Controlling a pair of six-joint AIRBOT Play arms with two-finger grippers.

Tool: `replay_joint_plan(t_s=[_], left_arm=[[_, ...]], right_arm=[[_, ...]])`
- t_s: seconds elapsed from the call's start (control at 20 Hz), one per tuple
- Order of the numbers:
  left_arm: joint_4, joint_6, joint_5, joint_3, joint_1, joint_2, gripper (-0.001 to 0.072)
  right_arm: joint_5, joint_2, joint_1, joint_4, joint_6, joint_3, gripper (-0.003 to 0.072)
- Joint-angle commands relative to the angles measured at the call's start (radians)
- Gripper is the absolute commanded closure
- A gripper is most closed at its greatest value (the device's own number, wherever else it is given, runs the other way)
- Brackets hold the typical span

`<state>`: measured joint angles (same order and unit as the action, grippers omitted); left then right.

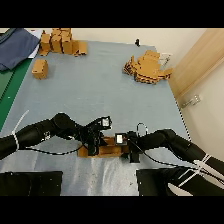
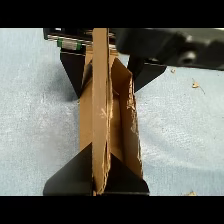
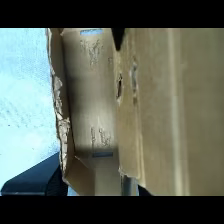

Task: Fold the box.

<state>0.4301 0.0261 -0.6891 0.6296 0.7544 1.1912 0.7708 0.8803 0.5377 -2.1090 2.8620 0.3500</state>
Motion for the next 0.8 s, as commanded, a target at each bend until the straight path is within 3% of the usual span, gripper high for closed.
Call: replay_joint_plan(t_s=[0.0, 0.2, 0.4, 0.55, 0.75], left_arm=[[0.0, 0.0, 0.001, 0.001, 0.0, 0.0, 0.0695], [0.0, 0.0, 0.0, 0.001, 0.0, 0.0, 0.0695], [0.0, 0.001, 0.001, 0.001, 0.0, 0.0, 0.0695], [0.0, 0.0, 0.001, 0.001, 0.0, 0.0, 0.0695], [0.0, 0.0, 0.0, 0.001, 0.0, 0.0, 0.0695]], right_arm=[[-0.012, -0.041, -0.002, 0.002, -0.006, 0.002, 0.0318], [-0.004, -0.056, -0.002, 0.031, -0.056, -0.001, 0.0317], [-0.003, -0.018, -0.002, 0.031, -0.056, -0.001, 0.026], [-0.006, -0.002, -0.002, 0.021, -0.056, -0.001, 0.0102], [-0.037, -0.003, -0.002, 0.021, -0.053, 0.014, 0.0089]])
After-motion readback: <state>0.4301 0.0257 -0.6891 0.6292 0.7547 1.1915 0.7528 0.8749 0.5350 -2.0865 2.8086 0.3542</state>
